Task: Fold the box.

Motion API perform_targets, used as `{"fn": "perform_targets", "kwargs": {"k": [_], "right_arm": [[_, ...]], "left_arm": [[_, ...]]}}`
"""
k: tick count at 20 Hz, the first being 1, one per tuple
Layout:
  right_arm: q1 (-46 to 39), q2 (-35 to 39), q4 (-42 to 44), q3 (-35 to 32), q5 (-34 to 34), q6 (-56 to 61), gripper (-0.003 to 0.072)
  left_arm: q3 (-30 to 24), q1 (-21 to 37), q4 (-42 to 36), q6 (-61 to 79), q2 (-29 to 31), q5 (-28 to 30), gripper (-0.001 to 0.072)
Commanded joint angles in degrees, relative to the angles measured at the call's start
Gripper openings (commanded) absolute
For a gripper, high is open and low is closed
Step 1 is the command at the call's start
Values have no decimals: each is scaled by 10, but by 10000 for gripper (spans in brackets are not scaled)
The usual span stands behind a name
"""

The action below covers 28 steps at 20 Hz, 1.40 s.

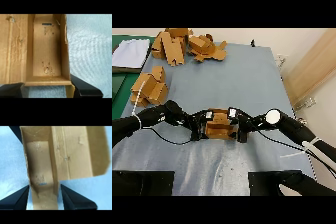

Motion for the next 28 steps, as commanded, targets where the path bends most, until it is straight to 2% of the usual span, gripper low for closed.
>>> {"fn": "perform_targets", "kwargs": {"k": [1,7,10,12,14,17,20,23,28], "right_arm": [[0,42,-46,0,21,51,599],[0,90,-33,0,28,180,584],[0,90,82,0,24,249,562],[0,89,201,0,12,268,65],[0,79,269,0,-24,270,3],[0,30,288,1,-71,309,2],[0,-62,337,3,-65,323,2],[0,-126,397,3,-79,284,2],[0,-167,404,3,-78,282,1]], "left_arm": [[0,0,0,1,0,0,470],[0,0,-1,1,0,0,470],[0,0,-1,1,0,0,470],[0,0,-1,1,0,0,470],[0,0,-1,1,0,0,470],[0,0,-1,1,0,0,470],[0,0,-1,1,0,0,470],[0,0,-1,1,0,0,470],[0,0,-1,1,0,0,470]]}}
